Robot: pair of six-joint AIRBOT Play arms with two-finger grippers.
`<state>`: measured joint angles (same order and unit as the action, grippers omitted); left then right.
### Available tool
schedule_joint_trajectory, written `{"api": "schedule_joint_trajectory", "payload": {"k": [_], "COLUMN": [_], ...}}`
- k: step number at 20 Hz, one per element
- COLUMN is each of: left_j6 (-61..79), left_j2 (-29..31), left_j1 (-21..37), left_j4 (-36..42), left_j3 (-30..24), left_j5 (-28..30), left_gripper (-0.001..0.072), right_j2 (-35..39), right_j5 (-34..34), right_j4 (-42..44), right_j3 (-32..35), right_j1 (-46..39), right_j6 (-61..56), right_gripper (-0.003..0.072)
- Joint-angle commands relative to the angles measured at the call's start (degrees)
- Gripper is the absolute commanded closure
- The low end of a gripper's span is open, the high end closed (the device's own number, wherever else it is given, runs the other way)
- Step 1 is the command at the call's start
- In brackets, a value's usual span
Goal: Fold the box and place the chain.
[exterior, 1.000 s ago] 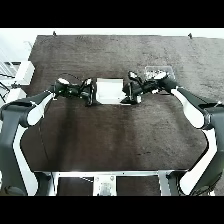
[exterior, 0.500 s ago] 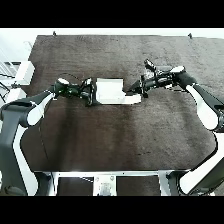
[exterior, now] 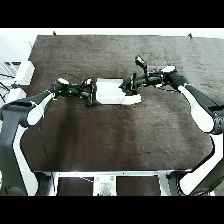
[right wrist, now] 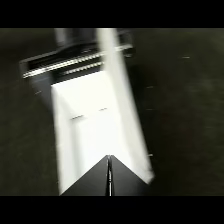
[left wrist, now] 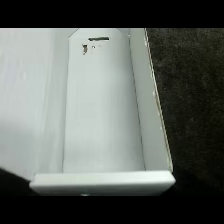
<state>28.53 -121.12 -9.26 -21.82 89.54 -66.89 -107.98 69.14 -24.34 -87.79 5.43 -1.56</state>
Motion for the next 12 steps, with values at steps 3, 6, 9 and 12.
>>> {"api": "schedule_joint_trajectory", "payload": {"k": [3, 6, 9, 12], "left_j6": [0.0, 0.0, 0.0, 0.0], "left_j2": [0.0, 0.0, 0.0, 0.0], "left_j1": [0.0, 0.0, 0.0, 0.0], "left_j4": [0.0, 0.0, 0.0, 0.0], "left_j3": [0.0, 0.0, 0.0, 0.0], "left_j5": [0.0, 0.0, 0.0, 0.0], "left_gripper": [0.0359, 0.0358, 0.0358, 0.0359], "right_j2": [-2.4, -5.4, -5.9, -5.9], "right_j5": [-8.7, -8.6, -8.5, -8.4], "right_j4": [-0.4, -2.0, -2.5, -2.5], "right_j3": [-0.7, -2.8, -3.3, -3.3], "right_j1": [0.6, 0.6, 0.6, 0.6], "right_j6": [-6.4, -10.1, -10.3, -10.3], "right_gripper": [0.0674, 0.0673, 0.0673, 0.0672]}}
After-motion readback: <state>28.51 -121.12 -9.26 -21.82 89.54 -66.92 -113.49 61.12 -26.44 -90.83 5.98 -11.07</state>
